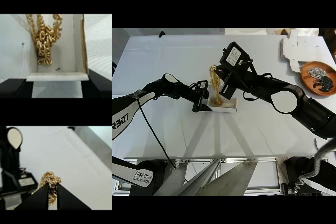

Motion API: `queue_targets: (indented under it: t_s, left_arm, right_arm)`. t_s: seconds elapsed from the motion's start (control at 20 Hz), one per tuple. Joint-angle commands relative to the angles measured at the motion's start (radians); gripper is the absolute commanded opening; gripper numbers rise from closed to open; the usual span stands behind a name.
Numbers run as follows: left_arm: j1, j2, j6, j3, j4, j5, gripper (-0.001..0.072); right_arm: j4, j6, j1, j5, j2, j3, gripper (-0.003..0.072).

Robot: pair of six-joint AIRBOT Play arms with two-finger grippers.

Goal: Fold the box and place the chain.

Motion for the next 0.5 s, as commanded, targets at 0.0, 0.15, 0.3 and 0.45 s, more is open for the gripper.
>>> queue_targets:
  t_s: [0.0, 0.15, 0.3, 0.45]
  left_arm:
    - [0.000, 0.000, 0.000, 0.000, 0.000, 0.000, 0.0331]
    - [0.000, 0.000, 0.000, 0.000, 0.000, 0.000, 0.0331]
    - [0.000, 0.000, 0.000, 0.000, 0.000, 0.000, 0.0331]
    - [0.000, 0.000, 0.000, 0.000, 0.000, 0.000, 0.0331]
  right_arm:
    - [-0.071, 0.064, 0.000, 0.163, -0.023, -0.003, 0.0011]
    - [-0.222, 0.237, 0.000, 0.177, -0.064, -0.043, 0.0011]
    - [-0.253, 0.296, 0.000, 0.164, -0.146, -0.082, 0.0011]
    - [-0.253, 0.354, 0.000, 0.157, -0.239, -0.084, 0.0012]
